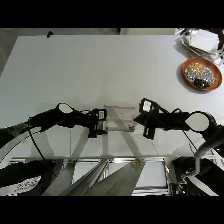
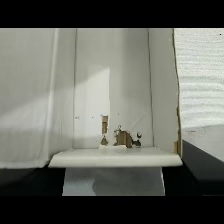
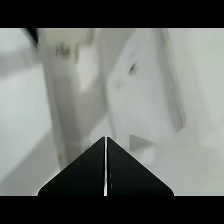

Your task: Fold the box and place the chain.

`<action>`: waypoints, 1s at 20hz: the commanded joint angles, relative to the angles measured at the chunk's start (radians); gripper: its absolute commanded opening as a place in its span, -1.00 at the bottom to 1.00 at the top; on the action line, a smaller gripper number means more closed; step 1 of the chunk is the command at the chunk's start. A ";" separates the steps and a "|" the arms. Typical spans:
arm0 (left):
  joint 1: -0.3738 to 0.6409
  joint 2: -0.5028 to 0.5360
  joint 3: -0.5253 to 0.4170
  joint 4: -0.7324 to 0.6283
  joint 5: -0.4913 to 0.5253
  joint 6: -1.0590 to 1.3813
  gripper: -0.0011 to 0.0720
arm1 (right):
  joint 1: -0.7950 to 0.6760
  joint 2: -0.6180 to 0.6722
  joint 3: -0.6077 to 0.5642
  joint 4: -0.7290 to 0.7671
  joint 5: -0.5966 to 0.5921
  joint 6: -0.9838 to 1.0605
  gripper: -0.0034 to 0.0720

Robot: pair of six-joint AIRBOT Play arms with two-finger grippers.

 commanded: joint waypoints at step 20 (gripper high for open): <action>0.001 0.001 0.000 0.001 0.000 0.001 -0.39 | 0.000 -0.223 0.078 0.104 -0.143 0.185 -0.87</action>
